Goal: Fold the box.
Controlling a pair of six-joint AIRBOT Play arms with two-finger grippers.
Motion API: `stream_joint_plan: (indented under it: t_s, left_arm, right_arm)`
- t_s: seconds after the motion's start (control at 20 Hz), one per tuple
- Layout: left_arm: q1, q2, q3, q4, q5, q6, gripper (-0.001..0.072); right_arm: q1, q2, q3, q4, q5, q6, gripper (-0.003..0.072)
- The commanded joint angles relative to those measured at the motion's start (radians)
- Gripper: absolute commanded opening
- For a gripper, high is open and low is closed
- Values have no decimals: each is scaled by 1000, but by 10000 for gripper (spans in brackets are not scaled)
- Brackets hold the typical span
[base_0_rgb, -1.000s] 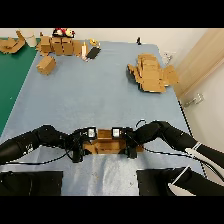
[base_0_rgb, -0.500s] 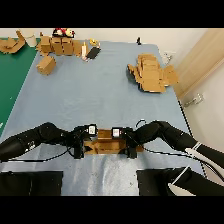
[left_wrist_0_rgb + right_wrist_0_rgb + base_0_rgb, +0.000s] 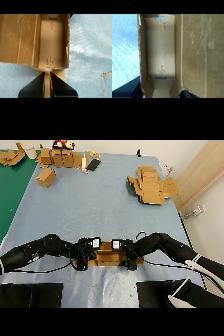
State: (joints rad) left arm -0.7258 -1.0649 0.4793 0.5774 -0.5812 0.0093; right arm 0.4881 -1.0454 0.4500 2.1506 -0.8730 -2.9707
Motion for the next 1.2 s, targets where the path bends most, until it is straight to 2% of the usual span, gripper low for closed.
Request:
stream_joint_plan:
  t_s: [0.0, 0.85, 0.9, 0.95, 1.0, 1.15]
  left_arm:
    - [-4, -1, 2, -18, 3, 36, 106]
    - [-29, -23, 1, -106, 3, 88, 108]
    - [-29, -31, 1, -115, 3, 88, 145]
    - [-29, -35, 2, -115, 4, 88, 236]
    - [-29, -35, 2, -118, 5, 87, 256]
    - [-29, -35, 1, -129, 5, 88, 256]
  right_arm:
    - [0, 0, 0, 0, 0, 0, 504]
    - [0, 0, 0, 0, 0, 0, 505]
    - [0, 0, 0, 0, 0, 0, 504]
    - [0, 0, 0, 0, 0, 0, 505]
    - [0, 0, 0, 0, 0, 0, 505]
    - [0, 0, 0, 0, 0, 0, 504]
